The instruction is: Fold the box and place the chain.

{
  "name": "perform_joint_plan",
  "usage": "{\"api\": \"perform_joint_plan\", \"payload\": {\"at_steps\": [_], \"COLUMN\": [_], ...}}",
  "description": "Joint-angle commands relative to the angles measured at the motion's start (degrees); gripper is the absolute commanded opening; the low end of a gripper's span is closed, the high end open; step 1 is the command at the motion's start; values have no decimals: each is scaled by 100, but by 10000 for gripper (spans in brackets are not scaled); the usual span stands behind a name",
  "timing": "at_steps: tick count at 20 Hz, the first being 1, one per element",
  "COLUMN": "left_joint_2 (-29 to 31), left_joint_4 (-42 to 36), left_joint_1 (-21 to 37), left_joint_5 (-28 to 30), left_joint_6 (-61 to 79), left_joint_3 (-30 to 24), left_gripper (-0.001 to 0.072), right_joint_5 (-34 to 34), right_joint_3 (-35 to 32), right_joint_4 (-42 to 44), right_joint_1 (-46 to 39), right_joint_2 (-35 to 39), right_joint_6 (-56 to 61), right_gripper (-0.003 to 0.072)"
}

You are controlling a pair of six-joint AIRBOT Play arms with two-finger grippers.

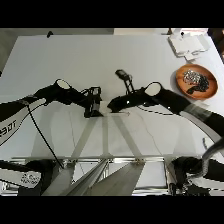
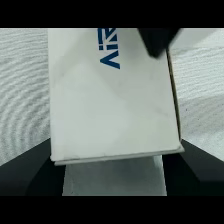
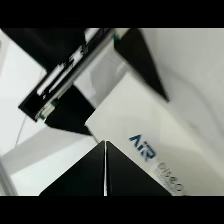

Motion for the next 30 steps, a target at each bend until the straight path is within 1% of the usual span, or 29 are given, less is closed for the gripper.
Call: {"api": "perform_joint_plan", "payload": {"at_steps": [1, 5, 11, 14, 19, 25, 28, 30], "left_joint_2": [2, 2, 2, 2, 2, 2, 2, 2], "left_joint_4": [4, 4, 4, 4, 4, 4, 4, 4], "left_joint_1": [0, 0, 0, 0, 0, 0, 0, 0], "left_joint_5": [2, 2, 2, 2, 0, 2, 0, 2], "left_joint_6": [11, 13, 13, 13, 11, 11, 13, 11], "left_joint_3": [0, 0, 0, 0, 0, 0, 0, 0], "left_gripper": [15, 15, 15, 15, 15, 15, 15, 15], "right_joint_5": [-138, 428, 422, 280, 223, 109, 109, 96], "right_joint_3": [-4, -192, -1143, -1399, -1449, -1429, -1259, -1095], "right_joint_4": [-11, -15, -31, -59, -205, -138, -131, -160], "right_joint_1": [-313, -833, -909, -909, -907, -909, -909, -909], "right_joint_2": [514, 625, 623, 623, 623, 649, 988, 1493], "right_joint_6": [-13, -13, -11, -11, -9, -11, -9, -9], "right_gripper": [8, 8, 7, 7, 7, 8, 8, 8]}}
